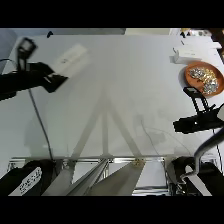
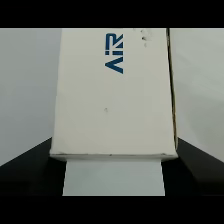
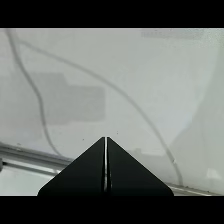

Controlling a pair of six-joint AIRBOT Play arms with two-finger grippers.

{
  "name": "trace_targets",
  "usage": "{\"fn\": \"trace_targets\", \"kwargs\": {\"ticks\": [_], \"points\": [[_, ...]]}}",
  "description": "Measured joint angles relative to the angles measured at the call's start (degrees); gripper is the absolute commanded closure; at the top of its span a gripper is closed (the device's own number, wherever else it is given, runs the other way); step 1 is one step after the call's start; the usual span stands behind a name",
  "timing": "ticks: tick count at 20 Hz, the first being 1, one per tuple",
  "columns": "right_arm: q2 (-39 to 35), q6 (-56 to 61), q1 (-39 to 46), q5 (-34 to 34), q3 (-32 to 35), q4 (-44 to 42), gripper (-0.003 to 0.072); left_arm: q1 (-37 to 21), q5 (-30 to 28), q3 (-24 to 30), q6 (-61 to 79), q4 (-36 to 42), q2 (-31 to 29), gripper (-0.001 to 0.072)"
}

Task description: Fold the box and place the chain.

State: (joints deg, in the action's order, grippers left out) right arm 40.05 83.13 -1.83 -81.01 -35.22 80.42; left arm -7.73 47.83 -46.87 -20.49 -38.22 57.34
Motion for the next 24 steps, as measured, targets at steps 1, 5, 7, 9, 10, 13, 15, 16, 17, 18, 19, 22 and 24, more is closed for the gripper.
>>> {"fn": "trace_targets", "kwargs": {"ticks": [1, 5, 7, 9, 10, 13, 15, 16, 17, 18, 19, 22, 24], "points": [[0.0, 0.0, 0.0, 0.0, 0.0, 0.0, 0.0669, -2.8, -0.9, 0.8, -1.6, -0.7, -0.3, 0.0708], [0.0, 0.0, 0.0, 0.0, 0.0, 0.0, 0.0669, -11.3, -5.0, 5.7, -6.2, -2.4, -0.1, 0.0707], [0.0, 0.0, 0.0, 0.0, 0.0, 0.0, 0.0669, -13.4, -6.4, 8.0, -7.6, -3.9, 0.9, 0.0707], [0.0, 0.0, 0.0, 0.0, 0.0, 0.0, 0.0669, -14.4, -7.0, 9.6, -8.7, -5.6, 2.2, 0.0706], [0.0, 0.0, 0.0, 0.0, 0.0, 0.0, 0.0669, -14.7, -7.1, 10.1, -9.6, -6.6, 2.9, 0.0706], [0.0, 0.0, 0.0, 0.0, 0.0, 0.0, 0.0669, -15.2, -7.0, 11.1, -13.0, -10.1, 4.8, 0.0569], [0.0, 0.0, 0.0, 0.0, 0.0, 0.0, 0.0669, -15.4, -6.6, 11.4, -14.4, -11.3, 5.4, 0.0369], [0.0, 0.0, 0.0, 0.0, 0.0, 0.0, 0.0669, -15.4, -6.3, 11.5, -15.0, -11.9, 5.6, 0.0366], [0.0, 0.0, 0.0, 0.0, 0.0, 0.0, 0.0669, -15.5, -6.0, 11.5, -15.3, -12.4, 5.7, 0.0357], [0.0, 0.0, 0.0, 0.0, 0.0, 0.0, 0.0669, -15.5, -5.7, 11.5, -15.6, -13.0, 5.8, 0.0356], [0.0, 0.0, 0.0, 0.0, 0.0, 0.0, 0.0669, -15.5, -5.2, 11.6, -15.8, -13.8, 5.9, 0.0356], [0.0, 0.0, 0.0, 0.0, 0.0, 0.0, 0.0669, -15.5, -4.4, 11.6, -16.2, -15.3, 6.0, 0.0103], [0.0, 0.0, 0.0, 0.0, 0.0, 0.0, 0.0669, -15.5, -4.1, 11.6, -16.3, -15.7, 6.0, 0.0015]]}}
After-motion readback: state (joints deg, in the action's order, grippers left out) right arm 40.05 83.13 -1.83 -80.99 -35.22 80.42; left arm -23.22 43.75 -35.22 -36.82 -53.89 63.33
